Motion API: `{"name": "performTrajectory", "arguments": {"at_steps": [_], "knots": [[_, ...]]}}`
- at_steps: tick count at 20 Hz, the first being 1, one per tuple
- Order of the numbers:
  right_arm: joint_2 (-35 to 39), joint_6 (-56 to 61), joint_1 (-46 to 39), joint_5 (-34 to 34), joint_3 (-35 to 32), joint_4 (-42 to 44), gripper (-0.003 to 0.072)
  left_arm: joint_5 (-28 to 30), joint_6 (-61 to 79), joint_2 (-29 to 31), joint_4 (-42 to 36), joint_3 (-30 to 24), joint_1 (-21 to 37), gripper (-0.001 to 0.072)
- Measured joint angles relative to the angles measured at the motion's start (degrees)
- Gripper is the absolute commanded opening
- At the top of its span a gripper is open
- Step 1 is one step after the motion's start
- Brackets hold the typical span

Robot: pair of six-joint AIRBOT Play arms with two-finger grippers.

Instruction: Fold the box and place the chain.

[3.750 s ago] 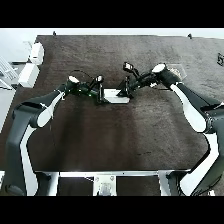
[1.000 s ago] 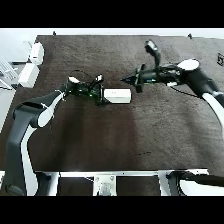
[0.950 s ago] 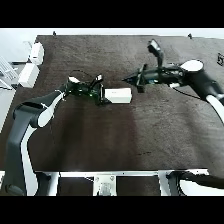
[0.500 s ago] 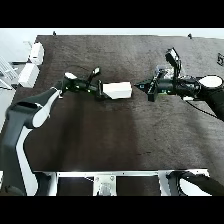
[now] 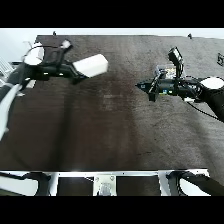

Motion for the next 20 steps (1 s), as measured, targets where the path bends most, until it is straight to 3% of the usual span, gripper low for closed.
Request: {"name": "performTrajectory", "arguments": {"at_steps": [4, 12, 15, 20], "knots": [[0.02, 0.33, 0.0, 0.0, -0.76, 0.13, 0.0005, 14.58, -3.21, 11.96, 0.7, -15.28, 7.43, 0.0015], [0.0, 0.37, 0.0, -0.9, -4.2, 0.07, 0.0005, 28.96, -6.71, 31.17, 2.34, -40.35, 21.57, 0.0015], [-0.07, 0.35, 0.0, -1.36, -4.72, 0.0, 0.0005, 29.66, -7.37, 34.49, 3.98, -45.03, 27.5, 0.0017], [-0.24, -0.48, 0.0, -1.86, -5.01, -0.02, 0.0006, 28.17, -4.61, 36.04, 4.42, -46.99, 34.18, 0.0017]]}}
